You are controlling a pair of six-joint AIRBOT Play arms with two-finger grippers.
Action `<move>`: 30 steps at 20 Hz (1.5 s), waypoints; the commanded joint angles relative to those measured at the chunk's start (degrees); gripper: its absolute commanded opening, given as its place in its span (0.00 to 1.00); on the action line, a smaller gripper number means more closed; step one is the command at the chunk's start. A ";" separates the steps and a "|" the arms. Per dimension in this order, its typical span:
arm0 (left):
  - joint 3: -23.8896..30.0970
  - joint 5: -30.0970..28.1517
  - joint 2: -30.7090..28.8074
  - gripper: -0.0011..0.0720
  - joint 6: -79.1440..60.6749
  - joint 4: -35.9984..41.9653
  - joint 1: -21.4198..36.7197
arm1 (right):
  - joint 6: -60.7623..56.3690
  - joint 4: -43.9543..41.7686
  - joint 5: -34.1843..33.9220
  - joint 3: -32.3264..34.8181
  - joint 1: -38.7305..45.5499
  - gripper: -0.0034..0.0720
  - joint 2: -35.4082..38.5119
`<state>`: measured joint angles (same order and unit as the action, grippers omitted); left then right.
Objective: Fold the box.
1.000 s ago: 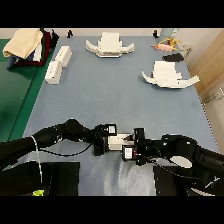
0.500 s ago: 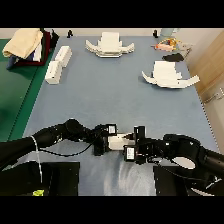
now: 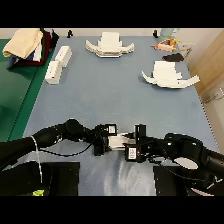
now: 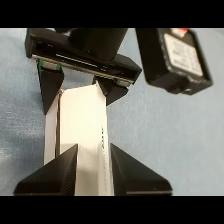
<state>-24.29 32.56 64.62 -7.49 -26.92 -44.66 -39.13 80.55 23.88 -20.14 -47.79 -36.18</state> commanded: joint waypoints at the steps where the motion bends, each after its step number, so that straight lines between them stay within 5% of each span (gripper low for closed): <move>1: -0.04 -0.02 -0.07 0.65 -0.04 -0.02 0.02 | -0.48 0.46 0.02 -0.02 0.02 0.44 0.00; 9: -0.04 -0.02 -0.07 0.65 -0.04 -0.02 0.00 | -0.50 -2.49 0.22 -0.02 -0.09 0.30 -3.76; 18: -0.07 -0.02 -0.07 0.65 -0.04 -0.02 0.02 | -0.46 -6.54 3.52 -0.02 -0.20 0.31 -3.74; 20: -0.07 -0.02 -0.07 0.65 -0.04 -0.02 0.02 | -0.46 -7.13 3.52 -0.02 -0.20 0.45 -3.74; 25: -0.07 -0.02 -0.07 0.65 -0.04 -0.02 0.00 | -0.66 -8.57 2.16 -0.22 -0.17 0.46 -1.66; 30: -0.07 -0.02 -0.07 0.65 -0.04 -0.02 0.02 | -18.01 -18.88 -1.31 -1.05 -0.02 0.43 2.23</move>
